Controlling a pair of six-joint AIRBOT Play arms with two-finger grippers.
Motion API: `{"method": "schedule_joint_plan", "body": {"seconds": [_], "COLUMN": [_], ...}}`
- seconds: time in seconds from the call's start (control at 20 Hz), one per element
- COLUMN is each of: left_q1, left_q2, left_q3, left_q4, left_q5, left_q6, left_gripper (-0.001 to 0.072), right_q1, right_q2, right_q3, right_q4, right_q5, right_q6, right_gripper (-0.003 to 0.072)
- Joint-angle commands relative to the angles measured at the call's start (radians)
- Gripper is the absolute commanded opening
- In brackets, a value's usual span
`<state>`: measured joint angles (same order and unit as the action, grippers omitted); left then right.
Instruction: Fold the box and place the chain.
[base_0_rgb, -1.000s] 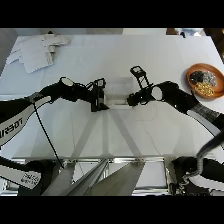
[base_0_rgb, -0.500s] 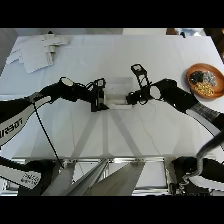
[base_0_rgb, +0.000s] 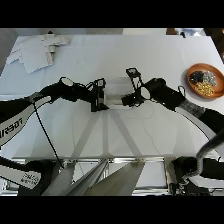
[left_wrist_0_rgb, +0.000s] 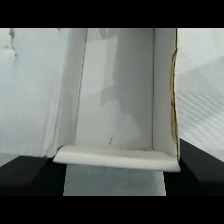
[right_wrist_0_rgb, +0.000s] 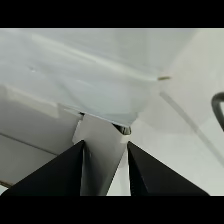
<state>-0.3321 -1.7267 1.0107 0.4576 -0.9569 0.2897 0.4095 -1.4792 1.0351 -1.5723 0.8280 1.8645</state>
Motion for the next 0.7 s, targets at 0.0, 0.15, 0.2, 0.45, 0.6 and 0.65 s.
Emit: {"method": "schedule_joint_plan", "body": {"seconds": [0.0,0.15,0.2,0.45,0.6,0.65], "left_q1": [0.0,0.0,0.0,0.0,0.0,0.0], "left_q2": [-0.001,0.0,0.0,0.0,-0.001,-0.001], "left_q3": [0.001,0.001,0.001,0.001,0.001,0.001], "left_q4": [0.0,0.0,0.0,0.0,0.0,0.0], "left_q5": [0.0,0.0,0.0,0.0,0.0,0.0], "left_q6": [0.0,0.0,0.0,0.0,0.0,0.0], "left_gripper": [0.0276,0.0276,0.0276,0.0276,0.0276,0.0276], "right_q1": [0.013,0.016,0.024,0.053,0.054,0.054], "right_q2": [-0.016,-0.044,-0.053,-0.061,-0.061,-0.061], "right_q3": [0.019,0.019,0.019,0.026,0.033,0.033], "right_q4": [-0.069,-0.075,-0.082,-0.08,-0.079,-0.079], "right_q5": [0.027,0.059,0.06,-0.001,0.002,0.003], "right_q6": [0.077,0.103,0.137,0.269,0.34,0.364], "right_gripper": [0.0266,0.0266,0.0266,0.0267,0.0266,0.0265]}}
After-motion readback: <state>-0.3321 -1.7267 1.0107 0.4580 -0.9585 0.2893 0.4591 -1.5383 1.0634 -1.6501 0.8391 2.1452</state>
